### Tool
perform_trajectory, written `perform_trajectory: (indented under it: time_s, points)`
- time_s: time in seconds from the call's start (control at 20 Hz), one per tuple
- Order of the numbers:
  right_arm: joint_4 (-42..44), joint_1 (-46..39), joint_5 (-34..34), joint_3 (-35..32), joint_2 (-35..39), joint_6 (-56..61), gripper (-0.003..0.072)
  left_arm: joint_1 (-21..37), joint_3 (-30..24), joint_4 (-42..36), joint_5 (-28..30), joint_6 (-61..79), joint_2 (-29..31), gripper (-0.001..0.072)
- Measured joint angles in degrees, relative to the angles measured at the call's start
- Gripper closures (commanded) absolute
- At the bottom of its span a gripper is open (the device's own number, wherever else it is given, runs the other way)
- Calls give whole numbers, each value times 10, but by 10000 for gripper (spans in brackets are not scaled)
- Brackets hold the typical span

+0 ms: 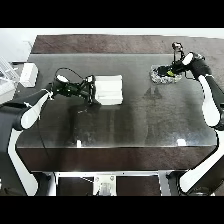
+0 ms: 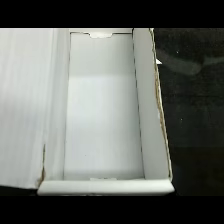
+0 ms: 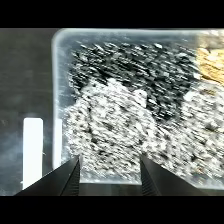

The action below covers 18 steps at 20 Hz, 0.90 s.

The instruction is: Fold the box and place the chain.

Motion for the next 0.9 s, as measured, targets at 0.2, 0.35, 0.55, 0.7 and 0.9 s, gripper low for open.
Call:
perform_trajectory:
  time_s: [0.2,0.35,0.55,0.7,0.9]
  points:
    - [9,-2,-5,0,-15,-5,350,0,0,0,0,0,0,177]
    - [12,-2,-11,2,-22,-8,628,0,0,0,0,0,0,177]
    - [13,-1,-11,28,-20,-8,679,0,0,0,0,0,0,177]
    - [14,1,-2,57,-1,-7,680,0,0,0,0,0,0,177]
    - [12,7,28,80,47,-6,680,0,0,0,0,0,0,177]
